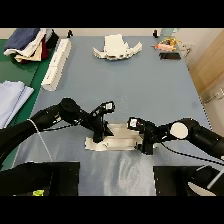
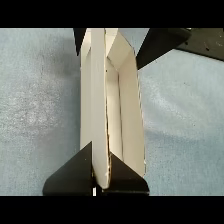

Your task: Fold the box.

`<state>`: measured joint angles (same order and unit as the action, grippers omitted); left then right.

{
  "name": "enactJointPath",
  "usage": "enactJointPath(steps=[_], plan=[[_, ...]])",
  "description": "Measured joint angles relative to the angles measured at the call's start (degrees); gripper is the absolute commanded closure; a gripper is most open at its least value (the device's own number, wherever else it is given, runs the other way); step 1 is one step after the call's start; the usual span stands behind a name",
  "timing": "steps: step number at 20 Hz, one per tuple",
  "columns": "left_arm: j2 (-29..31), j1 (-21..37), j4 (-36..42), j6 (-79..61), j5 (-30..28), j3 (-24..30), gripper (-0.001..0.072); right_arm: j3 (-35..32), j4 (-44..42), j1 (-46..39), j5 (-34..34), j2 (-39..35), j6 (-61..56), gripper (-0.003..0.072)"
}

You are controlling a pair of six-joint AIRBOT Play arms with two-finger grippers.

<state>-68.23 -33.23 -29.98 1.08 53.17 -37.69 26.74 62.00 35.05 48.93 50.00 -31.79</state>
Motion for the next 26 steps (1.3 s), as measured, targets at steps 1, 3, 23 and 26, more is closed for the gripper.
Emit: enactJointPath(steps=[1, 3, 23, 26], plan=[[0.0, 0.0, 0.0, 0.0, 0.0, 0.0, 0.0695, 0.0, -1.9, -0.5, 0.2, 1.0, 2.4, -0.0034], [0.0, 0.0, 0.0, 0.0, 0.1, 0.0, 0.0694, 0.0, -4.2, -1.2, 1.0, 2.4, 5.6, -0.0033], [0.0, 0.0, 0.0, 0.0, -0.1, 0.0, 0.0694, -0.5, -4.0, -3.4, 3.0, 0.3, 11.1, -0.0022], [0.0, 0.0, 0.0, 0.0, -0.2, 0.0, 0.0695, -2.0, -6.3, -4.7, 1.6, 0.1, 14.6, -0.0022]])
